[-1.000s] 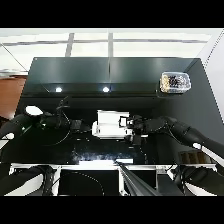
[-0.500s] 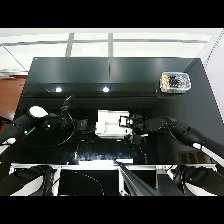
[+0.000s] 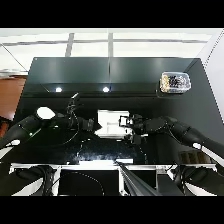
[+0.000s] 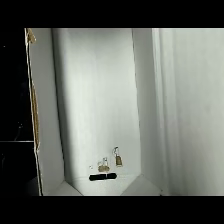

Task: Fold the box and place the chain.

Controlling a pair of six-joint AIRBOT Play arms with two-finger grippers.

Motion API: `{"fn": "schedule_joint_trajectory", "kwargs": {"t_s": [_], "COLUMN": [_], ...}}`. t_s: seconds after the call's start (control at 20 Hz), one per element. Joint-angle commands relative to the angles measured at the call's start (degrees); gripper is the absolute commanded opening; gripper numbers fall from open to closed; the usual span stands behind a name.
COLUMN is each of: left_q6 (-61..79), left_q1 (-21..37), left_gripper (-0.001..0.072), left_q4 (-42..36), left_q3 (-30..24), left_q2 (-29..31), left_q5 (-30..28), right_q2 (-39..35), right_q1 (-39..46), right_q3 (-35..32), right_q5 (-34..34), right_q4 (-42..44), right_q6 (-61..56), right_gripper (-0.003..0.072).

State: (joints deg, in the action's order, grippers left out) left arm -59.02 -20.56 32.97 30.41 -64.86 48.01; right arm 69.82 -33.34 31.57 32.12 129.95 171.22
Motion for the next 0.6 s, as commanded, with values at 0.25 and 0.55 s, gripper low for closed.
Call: {"fn": "schedule_joint_trajectory", "kwargs": {"t_s": [0.25, 0.55], "left_q6": [-11.0, -15.7], "left_q1": [-6.3, -8.3], "left_gripper": [0.0682, 0.0671], "left_q4": [10.2, 13.3], "left_q3": [0.1, 1.0], "left_q2": [0.0, 0.0], "left_q5": [-7.6, -9.0], "right_q2": [0.0, 0.0], "right_q1": [0.0, 0.0], "right_q3": [0.0, 0.0], "right_q5": [0.0, 0.0], "right_q4": [0.0, 0.0], "right_q6": [0.0, 0.0], "right_gripper": [0.0402, 0.0402]}}
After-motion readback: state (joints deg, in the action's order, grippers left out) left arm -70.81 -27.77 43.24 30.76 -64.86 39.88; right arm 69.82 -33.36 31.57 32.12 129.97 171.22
